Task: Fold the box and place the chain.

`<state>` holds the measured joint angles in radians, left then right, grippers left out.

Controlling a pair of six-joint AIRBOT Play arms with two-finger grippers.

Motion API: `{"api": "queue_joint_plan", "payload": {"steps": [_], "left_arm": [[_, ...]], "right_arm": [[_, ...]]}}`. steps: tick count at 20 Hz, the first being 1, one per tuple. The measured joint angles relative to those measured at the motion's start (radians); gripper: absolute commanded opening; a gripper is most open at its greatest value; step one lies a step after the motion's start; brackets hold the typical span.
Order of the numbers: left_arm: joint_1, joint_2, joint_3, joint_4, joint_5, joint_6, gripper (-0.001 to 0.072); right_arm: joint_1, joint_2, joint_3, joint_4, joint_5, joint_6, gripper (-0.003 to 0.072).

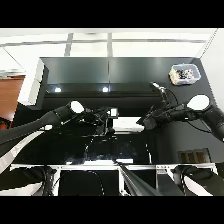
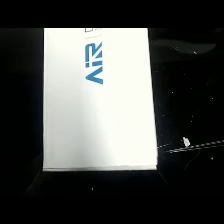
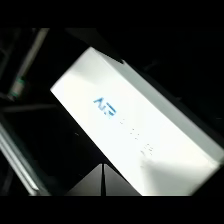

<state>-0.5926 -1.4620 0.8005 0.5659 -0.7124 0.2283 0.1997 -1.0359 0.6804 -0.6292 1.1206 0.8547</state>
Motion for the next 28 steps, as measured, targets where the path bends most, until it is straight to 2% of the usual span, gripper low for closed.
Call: {"api": "queue_joint_plan", "payload": {"steps": [3,7,12,20,23,25,28], "left_arm": [[0.000,0.000,0.000,0.001,0.000,0.000,0.0440],[0.000,0.000,0.000,0.001,0.000,0.000,0.0440],[0.000,0.000,0.000,0.002,-0.001,0.001,0.0439],[0.000,0.000,0.000,0.002,-0.001,0.001,0.0439],[0.000,-0.001,0.000,0.001,-0.003,0.000,0.0443],[0.000,0.002,0.000,0.003,-0.003,-0.018,0.0715],[0.002,0.024,0.003,0.014,0.002,-0.075,0.0713]], "right_arm": [[-0.003,-0.038,-0.026,0.101,-0.048,0.047,0.0005],[0.002,-0.114,-0.037,0.142,-0.058,0.071,0.0006],[0.016,-0.181,-0.039,0.105,-0.066,0.082,0.0006],[0.019,-0.200,-0.039,0.043,-0.082,0.071,0.0011],[-0.013,-0.180,-0.002,-0.019,0.013,0.039,0.0012],[-0.068,-0.136,0.043,-0.034,0.107,0.033,0.0012],[-0.196,-0.034,0.099,-0.041,0.217,0.031,0.0012]]}}
